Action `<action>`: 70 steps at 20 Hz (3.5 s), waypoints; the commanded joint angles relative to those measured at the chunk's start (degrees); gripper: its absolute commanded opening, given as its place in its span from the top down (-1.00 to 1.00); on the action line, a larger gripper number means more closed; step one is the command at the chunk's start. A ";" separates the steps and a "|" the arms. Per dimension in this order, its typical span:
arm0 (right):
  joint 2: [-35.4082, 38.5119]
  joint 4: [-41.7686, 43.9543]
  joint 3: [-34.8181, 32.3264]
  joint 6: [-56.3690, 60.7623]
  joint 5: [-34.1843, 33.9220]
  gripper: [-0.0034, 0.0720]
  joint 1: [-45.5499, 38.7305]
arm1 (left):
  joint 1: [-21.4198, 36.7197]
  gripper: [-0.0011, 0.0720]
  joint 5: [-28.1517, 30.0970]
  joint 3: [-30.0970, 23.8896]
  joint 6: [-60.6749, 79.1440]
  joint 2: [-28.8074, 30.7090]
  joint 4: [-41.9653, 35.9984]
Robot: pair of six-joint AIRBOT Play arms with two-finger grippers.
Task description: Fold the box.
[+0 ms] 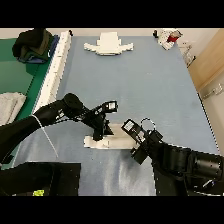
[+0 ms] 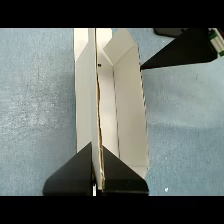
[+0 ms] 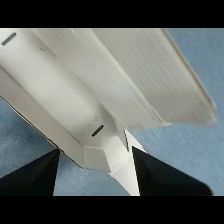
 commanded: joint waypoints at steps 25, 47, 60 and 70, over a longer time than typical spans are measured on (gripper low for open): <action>-1.68 68.48 -9.66 -114.88 6.60 -1.00 -52.09 | 0.02 0.94 0.00 0.00 0.00 -0.04 0.00; -7.87 62.45 -10.01 -114.90 12.68 -0.80 -46.40 | 0.02 0.94 0.00 0.00 0.00 -0.04 0.00; -7.96 62.42 -10.60 -114.90 14.19 -0.79 -45.16 | 0.02 0.94 -0.02 0.00 0.00 -0.04 0.00; -8.15 62.23 -11.08 -114.90 14.69 -0.36 -44.63 | 0.02 0.94 -0.02 0.00 0.00 -0.04 0.00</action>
